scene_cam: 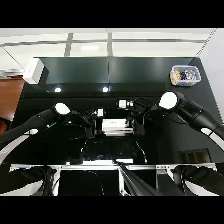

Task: Fold the box and place the chain.

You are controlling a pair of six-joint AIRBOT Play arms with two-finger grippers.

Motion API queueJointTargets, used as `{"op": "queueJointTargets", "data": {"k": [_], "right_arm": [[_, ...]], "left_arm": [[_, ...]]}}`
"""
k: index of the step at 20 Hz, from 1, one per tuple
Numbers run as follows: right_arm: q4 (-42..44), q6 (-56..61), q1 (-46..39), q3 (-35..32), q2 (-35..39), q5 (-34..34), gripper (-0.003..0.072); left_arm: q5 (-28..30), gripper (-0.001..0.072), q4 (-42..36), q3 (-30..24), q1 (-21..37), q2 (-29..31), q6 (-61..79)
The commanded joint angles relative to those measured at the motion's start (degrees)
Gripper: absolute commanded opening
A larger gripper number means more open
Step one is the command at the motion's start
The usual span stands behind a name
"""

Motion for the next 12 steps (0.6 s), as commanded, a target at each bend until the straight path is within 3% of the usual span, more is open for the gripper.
{"op": "queueJointTargets", "data": {"k": [1, 12], "right_arm": [[0.04, 0.02, 0.02, -0.02, 0.00, -0.26, 0.0131], [0.02, 0.46, 0.04, -0.04, -0.96, 0.57, 0.0131]], "left_arm": [[-0.07, 0.0350, 0.07, 0.02, 0.00, -0.02, 0.15], [-0.07, 0.0350, 0.04, 0.02, -0.02, -0.02, 0.15]]}}
